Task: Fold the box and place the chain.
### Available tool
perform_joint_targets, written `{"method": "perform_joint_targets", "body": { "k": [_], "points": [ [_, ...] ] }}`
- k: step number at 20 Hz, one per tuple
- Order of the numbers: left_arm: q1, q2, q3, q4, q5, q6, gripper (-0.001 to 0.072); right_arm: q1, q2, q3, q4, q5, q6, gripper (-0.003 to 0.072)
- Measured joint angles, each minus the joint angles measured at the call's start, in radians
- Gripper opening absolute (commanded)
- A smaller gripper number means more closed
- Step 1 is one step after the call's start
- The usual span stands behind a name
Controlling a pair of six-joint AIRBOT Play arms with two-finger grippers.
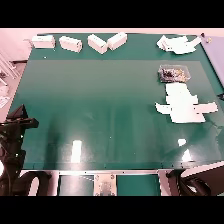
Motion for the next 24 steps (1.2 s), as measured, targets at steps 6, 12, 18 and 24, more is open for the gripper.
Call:
{"method": "perform_joint_targets", "body": {
  "k": [6, 12, 18, 24],
  "points": [
    [0.0, 0.0, 0.0, 0.0, 0.0, 0.0, 0.0023, 0.0, -0.07, 0.069, -0.123, 0.032, 0.005, 0.048],
    [0.0, 0.0, 0.0, 0.0, 0.0, 0.0, 0.0023, 0.0, -0.088, 0.077, -0.137, 0.06, -0.009, 0.0476],
    [0.0, 0.0, 0.0, 0.0, 0.0, 0.0, 0.0022, 0.011, -0.113, 0.066, -0.098, 0.103, -0.047, 0.0476],
    [0.0, 0.0, 0.0, 0.0, 0.0, 0.0, 0.0023, 0.043, -0.169, 0.064, -0.087, 0.146, -0.073, 0.0417]
  ]
}}
